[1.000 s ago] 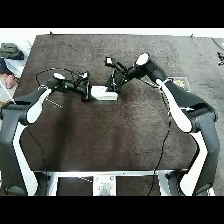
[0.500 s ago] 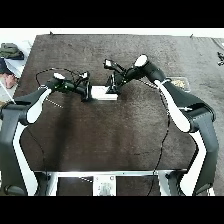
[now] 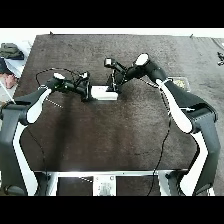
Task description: Fold the box and place the chain.
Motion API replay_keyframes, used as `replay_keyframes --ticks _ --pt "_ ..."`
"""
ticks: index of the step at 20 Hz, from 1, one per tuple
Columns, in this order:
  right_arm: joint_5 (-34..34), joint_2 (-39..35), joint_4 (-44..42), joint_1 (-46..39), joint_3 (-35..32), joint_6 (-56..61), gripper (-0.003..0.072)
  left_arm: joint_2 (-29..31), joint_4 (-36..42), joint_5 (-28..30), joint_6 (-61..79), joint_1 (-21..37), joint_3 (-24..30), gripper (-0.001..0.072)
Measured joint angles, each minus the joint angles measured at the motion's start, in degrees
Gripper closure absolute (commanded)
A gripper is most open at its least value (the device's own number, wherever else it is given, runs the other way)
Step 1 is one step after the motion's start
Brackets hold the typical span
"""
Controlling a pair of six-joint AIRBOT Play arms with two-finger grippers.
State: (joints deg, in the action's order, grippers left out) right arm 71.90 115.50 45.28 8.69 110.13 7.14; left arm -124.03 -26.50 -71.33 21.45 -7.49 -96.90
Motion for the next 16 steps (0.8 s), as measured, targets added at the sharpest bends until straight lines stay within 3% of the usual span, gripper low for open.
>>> replay_keyframes --ticks 6,7,8,16 --pt "2.43 -1.22 0.11 -0.11 -0.57 1.84 0.0333 0.00 0.00 -0.02 0.00 0.00 0.00 0.0365" --pt "2.43 -1.31 -0.28 -0.13 -0.68 2.14 0.0402 0.00 0.00 -0.02 0.00 0.00 0.00 0.0365" --pt "2.45 -1.46 -0.66 -0.13 -0.79 2.47 0.0410 0.00 0.00 -0.02 0.02 0.00 0.00 0.0365" --pt "2.69 -2.84 -4.52 -2.29 -2.91 5.27 0.0409 0.00 0.00 -0.02 0.02 0.00 0.00 0.0365"
